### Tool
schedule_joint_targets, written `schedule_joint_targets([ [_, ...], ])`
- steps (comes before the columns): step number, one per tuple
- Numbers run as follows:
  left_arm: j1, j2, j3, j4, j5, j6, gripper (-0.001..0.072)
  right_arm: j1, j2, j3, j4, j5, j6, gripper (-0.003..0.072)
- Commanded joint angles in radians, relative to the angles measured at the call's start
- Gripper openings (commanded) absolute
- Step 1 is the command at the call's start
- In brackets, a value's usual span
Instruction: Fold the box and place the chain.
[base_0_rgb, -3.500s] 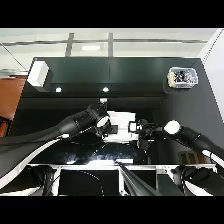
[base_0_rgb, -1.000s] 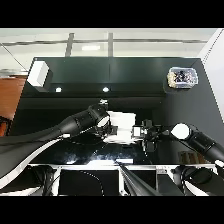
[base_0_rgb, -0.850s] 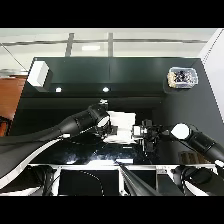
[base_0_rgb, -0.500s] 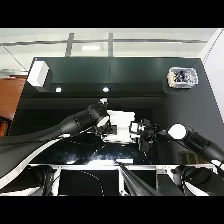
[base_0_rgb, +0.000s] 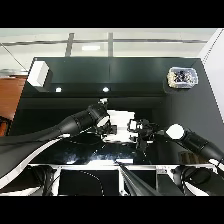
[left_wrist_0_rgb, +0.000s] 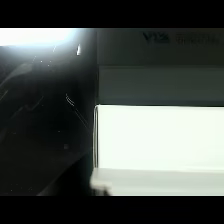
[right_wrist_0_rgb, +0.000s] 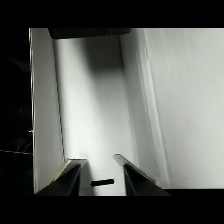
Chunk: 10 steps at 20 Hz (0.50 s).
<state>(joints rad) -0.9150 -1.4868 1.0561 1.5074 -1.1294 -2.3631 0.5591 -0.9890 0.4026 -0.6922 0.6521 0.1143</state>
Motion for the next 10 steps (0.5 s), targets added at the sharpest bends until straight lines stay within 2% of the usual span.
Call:
schedule_joint_targets([
  [1,0.000,0.000,0.001,-0.001,0.002,0.000,0.0030,0.001,0.000,0.000,0.000,-0.003,0.024,0.0484],
  [2,0.000,0.000,0.001,-0.001,0.002,0.000,0.0030,0.000,0.000,0.000,-0.001,-0.003,0.024,0.0404],
  [3,0.000,0.000,0.001,-0.001,0.002,0.000,0.0030,0.000,0.000,0.000,-0.008,-0.003,0.025,0.0254],
  [4,0.000,0.000,0.001,-0.001,0.002,-0.001,0.0030,0.000,0.000,0.000,-0.007,-0.006,0.027,0.0381],
  [5,0.000,0.000,0.001,-0.001,0.002,-0.001,0.0030,0.000,0.000,0.000,-0.011,-0.010,0.031,0.0387],
  [6,0.000,0.000,0.001,-0.001,0.002,-0.001,0.0030,0.000,0.000,0.000,-0.033,-0.010,0.041,0.0199],
  [7,0.000,0.000,0.001,-0.001,0.002,-0.001,0.0030,-0.006,0.003,0.001,-0.065,-0.008,0.076,0.0142],
  [8,0.000,0.000,0.001,-0.001,0.002,-0.001,0.0030,-0.019,0.014,0.006,-0.115,0.013,0.151,0.0044],
  [10,0.000,0.000,0.001,-0.001,0.002,-0.001,0.0030,-0.080,0.068,0.026,-0.242,0.119,0.423,0.0043],
])
